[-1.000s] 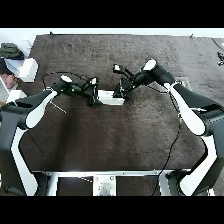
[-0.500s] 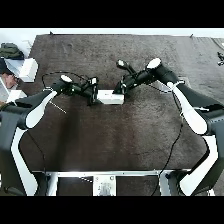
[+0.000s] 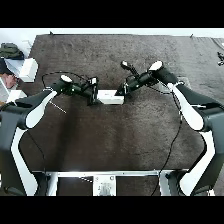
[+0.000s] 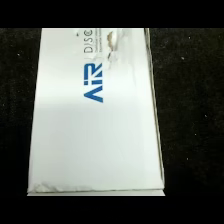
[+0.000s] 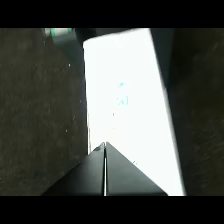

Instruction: Fold the box and place the chain.

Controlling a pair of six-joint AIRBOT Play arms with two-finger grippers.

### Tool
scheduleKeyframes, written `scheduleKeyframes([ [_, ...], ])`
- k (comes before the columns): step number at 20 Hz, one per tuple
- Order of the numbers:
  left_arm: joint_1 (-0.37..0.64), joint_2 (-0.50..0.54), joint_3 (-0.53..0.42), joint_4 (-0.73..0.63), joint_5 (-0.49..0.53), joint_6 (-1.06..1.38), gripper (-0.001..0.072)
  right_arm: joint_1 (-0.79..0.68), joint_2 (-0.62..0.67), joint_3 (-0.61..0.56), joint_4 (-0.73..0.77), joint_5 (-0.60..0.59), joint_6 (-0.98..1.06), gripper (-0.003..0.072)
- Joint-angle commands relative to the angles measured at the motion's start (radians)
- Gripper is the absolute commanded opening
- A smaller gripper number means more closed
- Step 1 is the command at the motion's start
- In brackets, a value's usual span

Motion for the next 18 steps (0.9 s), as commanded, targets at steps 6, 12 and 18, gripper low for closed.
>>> scheduleKeyframes([
  [6, 0.000, 0.000, 0.000, 0.000, 0.000, 0.000, 0.0333, 0.004, -0.033, 0.000, -0.106, 0.001, 0.029, -0.0017],
  [12, 0.000, 0.000, 0.000, 0.000, 0.000, 0.000, 0.0333, 0.003, 0.109, 0.000, 0.038, 0.013, 0.029, -0.0018],
  [18, 0.000, 0.000, 0.000, 0.000, 0.000, 0.000, 0.0333, 0.003, 0.424, -0.079, 0.147, 0.028, 0.055, -0.0019],
])
